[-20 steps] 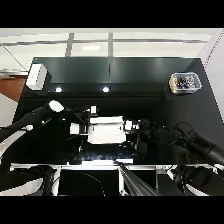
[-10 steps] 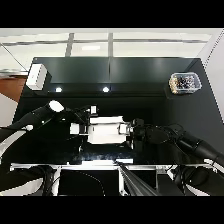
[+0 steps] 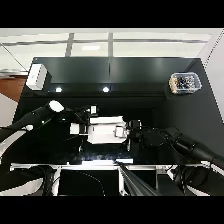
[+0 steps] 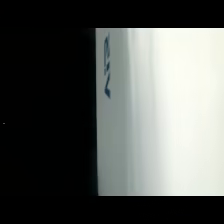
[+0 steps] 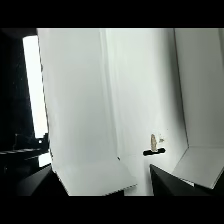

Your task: Fold the box and place the chain.

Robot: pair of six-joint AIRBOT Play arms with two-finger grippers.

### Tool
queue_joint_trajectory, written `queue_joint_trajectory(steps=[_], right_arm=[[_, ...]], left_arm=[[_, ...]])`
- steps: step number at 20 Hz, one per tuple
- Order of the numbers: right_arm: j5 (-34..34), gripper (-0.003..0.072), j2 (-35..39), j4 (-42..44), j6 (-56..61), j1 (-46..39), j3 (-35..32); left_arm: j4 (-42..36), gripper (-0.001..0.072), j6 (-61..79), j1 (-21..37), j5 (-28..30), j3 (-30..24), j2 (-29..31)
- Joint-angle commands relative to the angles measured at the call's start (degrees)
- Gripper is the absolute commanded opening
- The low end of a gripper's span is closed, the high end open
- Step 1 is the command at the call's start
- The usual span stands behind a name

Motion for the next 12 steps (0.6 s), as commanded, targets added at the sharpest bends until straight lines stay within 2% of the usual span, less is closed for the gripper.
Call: queue_joint_trajectory(steps=[1,7,12], right_arm=[[2.38,0.071,-0.07,0.26,3.1,0.46,0.92],[1.57,0.071,-0.02,-3.54,10.05,-2.27,4.52],[0.72,0.071,-0.04,-3.45,9.49,-4.66,5.11]], left_arm=[[0.09,0.0027,0.0,-0.04,0.02,0.07,-0.04],[0.09,0.0027,0.02,-0.04,0.02,0.07,-0.04],[0.11,0.0026,0.02,-0.04,-0.02,0.07,-0.02]])
